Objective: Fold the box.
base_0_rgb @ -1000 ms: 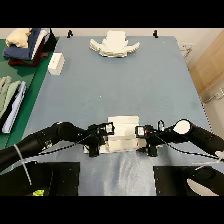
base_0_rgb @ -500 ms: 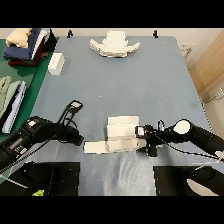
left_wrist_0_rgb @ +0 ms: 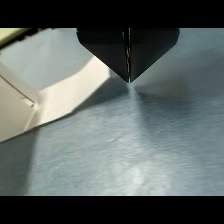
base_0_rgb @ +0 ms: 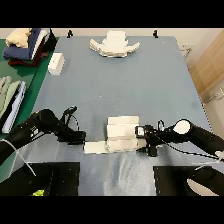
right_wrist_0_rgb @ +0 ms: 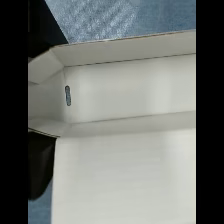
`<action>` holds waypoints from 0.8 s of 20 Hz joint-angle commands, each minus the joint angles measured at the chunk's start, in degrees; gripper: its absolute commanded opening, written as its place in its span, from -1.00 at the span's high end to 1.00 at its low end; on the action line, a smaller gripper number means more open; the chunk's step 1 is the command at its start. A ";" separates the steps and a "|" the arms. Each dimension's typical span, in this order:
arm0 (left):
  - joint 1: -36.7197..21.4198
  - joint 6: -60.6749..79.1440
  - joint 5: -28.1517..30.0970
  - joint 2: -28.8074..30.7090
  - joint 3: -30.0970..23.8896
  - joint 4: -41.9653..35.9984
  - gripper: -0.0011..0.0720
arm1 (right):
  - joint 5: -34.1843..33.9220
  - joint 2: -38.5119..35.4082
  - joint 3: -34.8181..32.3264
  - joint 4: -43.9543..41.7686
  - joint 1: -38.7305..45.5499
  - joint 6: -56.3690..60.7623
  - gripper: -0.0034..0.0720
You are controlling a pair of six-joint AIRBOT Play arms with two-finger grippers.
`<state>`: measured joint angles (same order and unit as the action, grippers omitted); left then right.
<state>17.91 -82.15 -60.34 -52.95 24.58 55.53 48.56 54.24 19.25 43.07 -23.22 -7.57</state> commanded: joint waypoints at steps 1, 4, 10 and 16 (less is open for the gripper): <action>0.83 3.76 -0.50 -2.40 -0.09 -9.55 0.93 | 0.02 -0.04 -0.02 -0.02 0.02 0.00 -0.44; 4.59 3.43 -1.55 0.83 -0.09 -11.80 0.93 | 0.02 -0.04 -0.02 -0.02 0.02 0.00 -0.44; 6.75 3.58 5.07 7.30 -0.09 -16.33 0.92 | 0.02 -0.04 -0.02 -0.02 0.02 0.00 -0.44; 7.54 5.20 7.48 7.21 -0.24 -19.52 -0.50 | 0.02 -0.04 -0.02 -0.02 0.02 0.02 -0.44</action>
